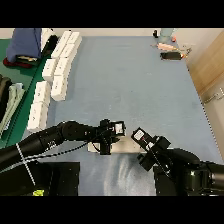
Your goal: Fold the box.
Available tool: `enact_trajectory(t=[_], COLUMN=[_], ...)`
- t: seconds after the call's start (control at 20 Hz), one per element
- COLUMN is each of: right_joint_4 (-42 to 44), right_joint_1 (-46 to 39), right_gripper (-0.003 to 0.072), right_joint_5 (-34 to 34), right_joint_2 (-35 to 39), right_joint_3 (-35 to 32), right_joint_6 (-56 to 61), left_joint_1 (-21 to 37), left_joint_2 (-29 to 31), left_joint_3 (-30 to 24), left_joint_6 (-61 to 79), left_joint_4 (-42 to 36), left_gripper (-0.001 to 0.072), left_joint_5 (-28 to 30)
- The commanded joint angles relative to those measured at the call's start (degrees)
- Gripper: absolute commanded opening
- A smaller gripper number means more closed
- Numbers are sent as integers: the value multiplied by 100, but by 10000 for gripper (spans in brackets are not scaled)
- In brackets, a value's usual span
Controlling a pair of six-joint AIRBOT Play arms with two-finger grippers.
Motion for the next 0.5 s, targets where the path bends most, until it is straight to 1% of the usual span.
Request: enact_trajectory(t=[0.0,0.1,0.2,0.3,0.35,0.45], right_joint_4=[-42,4,350,1185,1810,3088], right_joint_1=[-22,-273,-756,-1408,-1808,-2664], right_gripper=[720,720,720,720,720,720], right_joint_5=[-85,-503,-1088,-1655,-1792,-1773], right_joint_2=[9,118,404,758,896,970], right_joint_3=[-22,-144,-332,-511,-584,-634], right_joint_6=[-501,-1001,-1878,-3241,-4065,-5796], left_joint_1=[0,0,0,-2,0,0], left_joint_2=[-4,-4,-4,-4,-4,-4], left_joint_3=[0,0,0,0,0,0], left_joint_6=[0,0,2,2,2,0], left_joint_4=[0,0,0,0,0,0], left_gripper=[16,16,16,16,16,16], left_joint_5=[0,-2,0,-4,-2,2])
